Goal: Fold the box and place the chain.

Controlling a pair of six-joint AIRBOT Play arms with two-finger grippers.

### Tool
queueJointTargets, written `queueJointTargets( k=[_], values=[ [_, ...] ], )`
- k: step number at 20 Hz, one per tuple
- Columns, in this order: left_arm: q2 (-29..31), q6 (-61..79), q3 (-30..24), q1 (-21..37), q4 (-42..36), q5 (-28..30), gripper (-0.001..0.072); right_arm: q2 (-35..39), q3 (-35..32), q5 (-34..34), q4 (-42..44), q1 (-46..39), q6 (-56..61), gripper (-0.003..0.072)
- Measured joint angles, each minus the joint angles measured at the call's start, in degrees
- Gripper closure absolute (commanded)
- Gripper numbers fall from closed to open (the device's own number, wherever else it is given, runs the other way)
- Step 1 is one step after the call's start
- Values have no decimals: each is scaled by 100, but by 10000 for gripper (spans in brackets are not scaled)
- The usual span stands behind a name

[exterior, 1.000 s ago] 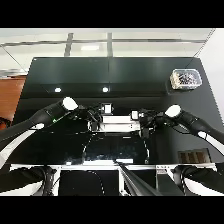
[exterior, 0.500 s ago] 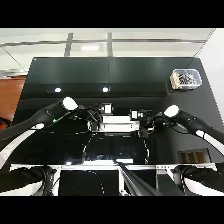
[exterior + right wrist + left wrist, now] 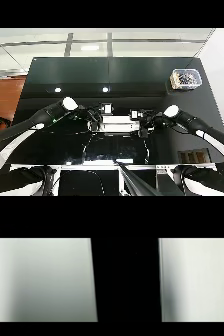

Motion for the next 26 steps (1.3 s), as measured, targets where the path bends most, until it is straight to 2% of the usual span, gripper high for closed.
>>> queueJointTargets(
  k=[1, 2, 11, 12, 13, 15, 17, 19, 20, 25, 26],
  values=[
    [0, 0, 0, 0, -2, 0, 680, 0, 0, -2, 0, 0, 2, 87],
    [0, 0, 0, 0, -2, 0, 680, 0, 0, -11, 0, 0, 2, 146],
    [0, 0, 0, 0, -2, 2, 677, 0, 0, -13, -2, 0, 13, 155],
    [0, 0, 0, 0, -2, 4, 677, 0, 0, -11, -2, 0, 13, 198],
    [0, 0, 0, 0, -2, 2, 640, 0, 0, -9, -2, 0, 13, 274],
    [-4, 11, 0, -4, 7, 7, 370, 0, 0, -7, -2, 0, 13, 281],
    [7, 7, 11, -4, -17, 13, 229, 0, 0, -7, -2, 0, 13, 281],
    [50, -76, 59, 7, -20, 39, 39, 0, 0, -4, -11, 0, 9, 281],
    [105, -164, 92, 17, -24, 72, -4, 0, 0, 0, -17, 0, 2, 281],
    [732, -817, 166, 251, 297, 4, -3, 0, 0, -4, -11, 0, 11, 283],
    [916, -1058, 173, 330, 496, -26, -3, 0, 0, -4, -11, 0, 11, 432]
  ],
)
